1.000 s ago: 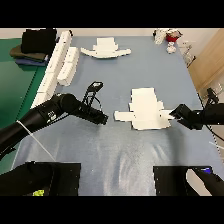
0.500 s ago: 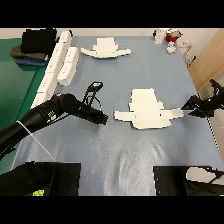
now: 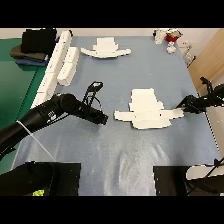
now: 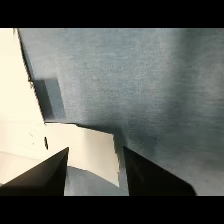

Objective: Fold the box.

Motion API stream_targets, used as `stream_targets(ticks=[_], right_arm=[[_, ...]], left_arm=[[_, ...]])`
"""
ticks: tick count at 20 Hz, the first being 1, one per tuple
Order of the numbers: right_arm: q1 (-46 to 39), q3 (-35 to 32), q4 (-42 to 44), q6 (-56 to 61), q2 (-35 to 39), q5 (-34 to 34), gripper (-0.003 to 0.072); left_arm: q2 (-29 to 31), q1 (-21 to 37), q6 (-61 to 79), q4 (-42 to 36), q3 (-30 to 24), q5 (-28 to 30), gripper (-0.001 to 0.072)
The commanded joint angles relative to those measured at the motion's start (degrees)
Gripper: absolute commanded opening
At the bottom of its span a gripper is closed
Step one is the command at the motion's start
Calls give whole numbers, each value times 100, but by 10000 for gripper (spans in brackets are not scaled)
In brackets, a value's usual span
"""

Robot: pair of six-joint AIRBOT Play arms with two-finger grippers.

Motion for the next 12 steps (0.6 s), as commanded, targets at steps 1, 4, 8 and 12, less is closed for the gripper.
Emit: stream_targets(ticks=[1,4,8,12], right_arm=[[2,48,76,-155,-103,-382,421],[83,-42,564,-155,-118,-931,421],[437,-59,643,-184,-118,-935,264],[638,-59,647,-179,-118,-907,-2]], left_arm=[[2,0,0,2,0,2,12],[2,0,0,0,0,7,11],[2,0,0,0,0,4,12],[0,0,0,-39,0,7,11]])
